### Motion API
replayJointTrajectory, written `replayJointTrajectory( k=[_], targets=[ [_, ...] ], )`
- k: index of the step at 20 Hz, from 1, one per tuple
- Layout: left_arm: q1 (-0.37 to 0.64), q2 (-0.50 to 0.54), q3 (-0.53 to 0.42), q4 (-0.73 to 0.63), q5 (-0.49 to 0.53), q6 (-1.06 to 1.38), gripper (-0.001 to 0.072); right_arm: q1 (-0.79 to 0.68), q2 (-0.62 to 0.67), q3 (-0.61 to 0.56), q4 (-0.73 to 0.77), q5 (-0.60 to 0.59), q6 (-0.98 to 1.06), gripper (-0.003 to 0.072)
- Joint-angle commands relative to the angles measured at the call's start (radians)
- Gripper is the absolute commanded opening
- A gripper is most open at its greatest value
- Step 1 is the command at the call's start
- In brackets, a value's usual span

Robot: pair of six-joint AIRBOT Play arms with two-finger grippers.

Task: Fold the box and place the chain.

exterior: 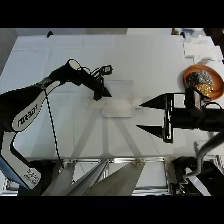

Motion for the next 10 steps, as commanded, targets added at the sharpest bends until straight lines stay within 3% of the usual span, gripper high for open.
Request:
replayJointTrajectory(
  k=[1,7,10],
  targets=[
    [0.0,0.0,0.0,0.0,0.0,0.0,0.0011,0.016,0.014,0.0,0.065,0.0,-0.001,0.0644],
    [0.0,0.0,0.0,0.0,0.0,0.0,0.0011,0.257,0.023,-0.014,0.046,-0.082,-0.001,0.0644],
    [0.0,0.0,0.0,0.0,0.0,0.0,0.0011,0.288,0.023,-0.067,0.046,-0.085,-0.006,0.0644]
  ],
)
